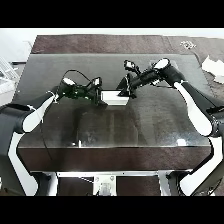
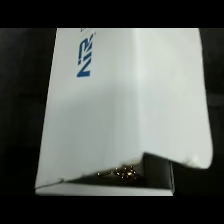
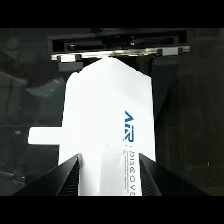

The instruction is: Fold the box and place the chain.

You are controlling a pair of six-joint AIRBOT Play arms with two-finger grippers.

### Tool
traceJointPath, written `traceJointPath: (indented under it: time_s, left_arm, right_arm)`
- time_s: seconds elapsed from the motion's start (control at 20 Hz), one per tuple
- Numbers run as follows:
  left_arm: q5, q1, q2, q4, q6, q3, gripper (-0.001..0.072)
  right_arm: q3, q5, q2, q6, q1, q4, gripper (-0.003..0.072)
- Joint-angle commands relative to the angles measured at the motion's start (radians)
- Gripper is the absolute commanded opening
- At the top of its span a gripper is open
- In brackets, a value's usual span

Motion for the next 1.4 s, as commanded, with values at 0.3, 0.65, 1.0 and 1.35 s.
traceJointPath:
  time_s: [0.3,0.65,1.0,1.35]
  left_arm:
    - [-0.002,0.000,0.000,0.001,0.002,0.000,0.0488]
    - [-0.002,0.000,0.000,0.001,0.002,0.000,0.0488]
    - [-0.002,0.000,0.000,0.001,0.002,0.000,0.0487]
    - [-0.002,0.000,0.000,0.001,0.002,0.000,0.0488]
  right_arm:
    - [0.032,-0.064,-0.007,-0.012,0.007,-0.016,0.0417]
    - [0.017,-0.032,-0.002,-0.009,0.008,0.007,0.0415]
    - [0.012,-0.056,-0.005,-0.013,0.013,0.002,0.0415]
    - [0.002,-0.084,-0.008,-0.012,0.034,-0.034,0.0416]
